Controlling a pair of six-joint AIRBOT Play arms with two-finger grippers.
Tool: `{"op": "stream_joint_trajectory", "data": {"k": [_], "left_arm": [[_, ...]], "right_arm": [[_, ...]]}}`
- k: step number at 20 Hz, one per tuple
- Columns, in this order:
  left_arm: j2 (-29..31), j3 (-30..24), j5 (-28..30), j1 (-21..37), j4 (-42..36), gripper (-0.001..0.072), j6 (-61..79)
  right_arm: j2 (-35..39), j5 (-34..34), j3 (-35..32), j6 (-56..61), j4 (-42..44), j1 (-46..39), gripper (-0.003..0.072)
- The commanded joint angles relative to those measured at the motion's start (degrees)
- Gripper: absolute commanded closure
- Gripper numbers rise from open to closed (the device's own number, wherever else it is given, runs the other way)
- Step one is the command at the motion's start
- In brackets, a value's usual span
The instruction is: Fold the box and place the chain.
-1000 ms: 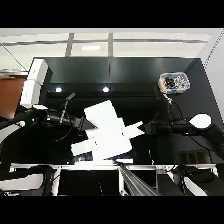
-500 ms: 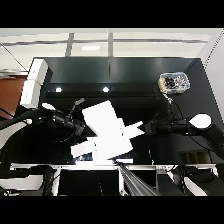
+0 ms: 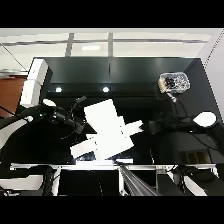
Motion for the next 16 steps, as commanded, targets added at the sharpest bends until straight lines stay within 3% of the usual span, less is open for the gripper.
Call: {"op": "stream_joint_trajectory", "data": {"k": [1, 3, 5, 8, 10, 14, 16], "left_arm": [[0.7, 1.7, 0.5, -1.4, 2.4, 0.0686, 3.2], [3.6, 2.4, 6.9, -4.6, 3.3, 0.0685, 5.2], [8.2, 2.8, 9.4, -8.6, 4.8, 0.0686, 9.9], [16.5, 2.5, 14.2, -13.6, 9.8, 0.0685, 12.5], [19.5, 1.3, 18.4, -15.7, 11.6, 0.0684, 16.1], [16.2, 0.0, 22.2, -15.6, 15.7, 0.0682, 18.0], [13.6, 0.0, 22.9, -15.6, 18.4, 0.0683, 18.0]], "right_arm": [[0.0, 6.7, 5.5, -0.7, -9.0, -9.3, -0.0009], [0.0, 6.4, 9.5, -7.5, -9.1, -12.9, -0.0008], [0.0, 1.9, 11.2, -14.6, -10.4, -13.4, -0.0008], [0.0, -8.4, 11.3, -15.3, -8.5, -13.4, -0.0009], [-0.2, -9.7, 11.3, -16.4, -4.0, -13.1, -0.0008], [-1.4, -0.3, 11.1, -36.5, 1.7, -5.4, -0.0009], [-1.5, -2.7, 9.4, -40.4, 1.7, 0.9, -0.0009]]}}
